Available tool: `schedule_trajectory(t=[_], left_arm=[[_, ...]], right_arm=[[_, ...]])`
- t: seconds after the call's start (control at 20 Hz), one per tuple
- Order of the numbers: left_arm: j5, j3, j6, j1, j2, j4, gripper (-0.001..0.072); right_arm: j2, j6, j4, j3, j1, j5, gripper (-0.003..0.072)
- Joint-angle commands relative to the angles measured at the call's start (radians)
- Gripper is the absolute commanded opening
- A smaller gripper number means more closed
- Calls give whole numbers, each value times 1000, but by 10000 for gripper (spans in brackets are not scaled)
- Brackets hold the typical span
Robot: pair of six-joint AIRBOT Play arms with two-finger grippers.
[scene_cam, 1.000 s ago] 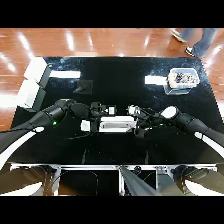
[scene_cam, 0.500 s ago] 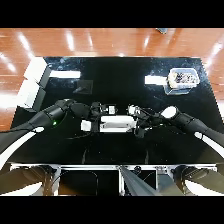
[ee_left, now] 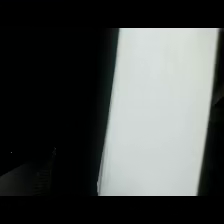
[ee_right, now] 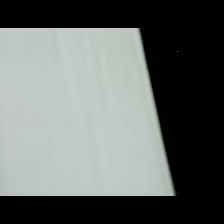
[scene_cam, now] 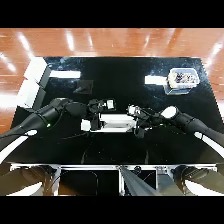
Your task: Fold the box and place the chain.
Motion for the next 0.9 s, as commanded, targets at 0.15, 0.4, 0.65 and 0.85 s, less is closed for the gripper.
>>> schedule_trajectory(t=[0.15,0.4,0.65,0.85], left_arm=[[90,1,-408,8,122,324,642],[512,-10,-740,111,138,396,24],[383,-38,-749,98,230,278,17],[-194,-265,-788,-94,421,158,17]], right_arm=[[-1,1,0,0,0,0,529],[-1,1,0,0,0,0,529],[-2,3,-11,0,13,-4,529],[-3,27,-32,0,27,-26,529]])
